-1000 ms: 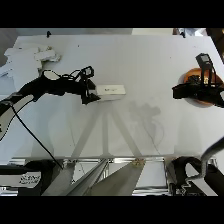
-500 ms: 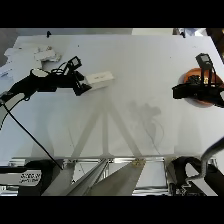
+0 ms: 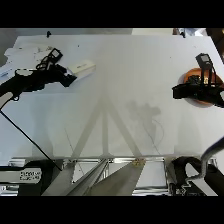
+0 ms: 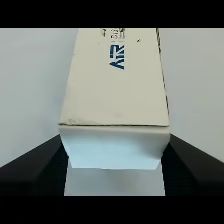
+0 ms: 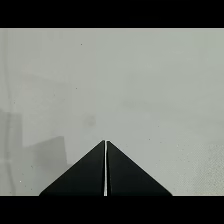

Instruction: Fold the box and place the chain.

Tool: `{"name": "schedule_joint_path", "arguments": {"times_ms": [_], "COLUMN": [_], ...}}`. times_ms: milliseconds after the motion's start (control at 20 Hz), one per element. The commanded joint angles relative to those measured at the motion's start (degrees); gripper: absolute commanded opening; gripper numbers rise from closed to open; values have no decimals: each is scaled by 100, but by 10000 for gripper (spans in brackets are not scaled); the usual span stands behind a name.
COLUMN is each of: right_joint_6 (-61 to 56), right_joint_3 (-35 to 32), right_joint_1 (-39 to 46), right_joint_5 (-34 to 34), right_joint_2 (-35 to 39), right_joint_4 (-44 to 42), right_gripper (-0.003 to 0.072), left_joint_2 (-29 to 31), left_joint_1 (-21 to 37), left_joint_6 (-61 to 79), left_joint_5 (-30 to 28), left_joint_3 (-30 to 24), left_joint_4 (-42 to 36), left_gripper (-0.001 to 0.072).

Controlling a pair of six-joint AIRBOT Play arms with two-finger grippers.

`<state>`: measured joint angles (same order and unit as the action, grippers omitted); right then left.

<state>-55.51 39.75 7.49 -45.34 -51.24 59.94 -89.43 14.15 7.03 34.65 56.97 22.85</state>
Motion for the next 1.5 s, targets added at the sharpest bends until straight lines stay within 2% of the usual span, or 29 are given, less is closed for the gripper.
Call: {"name": "schedule_joint_path", "arguments": {"times_ms": [0,150,350,550,650,800,850,950,1000,1050,1100,1150,1450], "right_joint_6": [-2,-2,-2,-2,-2,0,0,-2,-2,-2,-2,-2,-2], "right_joint_3": [4,4,4,4,4,4,4,4,4,4,4,4,4], "right_joint_1": [2,2,2,2,2,2,2,2,2,2,2,2,2], "right_joint_5": [-2,-2,-2,-2,-2,-2,-2,-2,-2,-2,-2,-2,-2], "right_joint_2": [4,4,4,4,4,4,4,4,4,4,4,4,4], "right_joint_4": [0,0,0,0,0,0,0,0,0,0,0,0,0], "right_gripper": [9,9,9,9,9,9,9,9,9,9,9,9,9], "left_joint_2": [4,4,-2,-2,-11,-59,-70,-87,-87,-85,-85,-85,2], "left_joint_1": [369,680,1113,1316,1331,1331,1325,1318,1318,1318,1320,1325,1325], "left_joint_6": [-238,-557,-1163,-1821,-2061,-2057,-2055,-2055,-2052,-2052,-2052,-2050,-2035], "left_joint_5": [-603,-1051,-1154,-1220,-1051,-472,-289,-72,-17,-9,-9,-9,166], "left_joint_3": [4,4,2,-144,-229,-232,-232,-232,-232,-232,-232,-232,-232], "left_joint_4": [-144,-142,-125,708,1263,1440,1427,1427,1427,1427,1427,1429,1429], "left_gripper": [-3,-3,-3,-3,0,3,29,177,335,535,671,708,713]}}
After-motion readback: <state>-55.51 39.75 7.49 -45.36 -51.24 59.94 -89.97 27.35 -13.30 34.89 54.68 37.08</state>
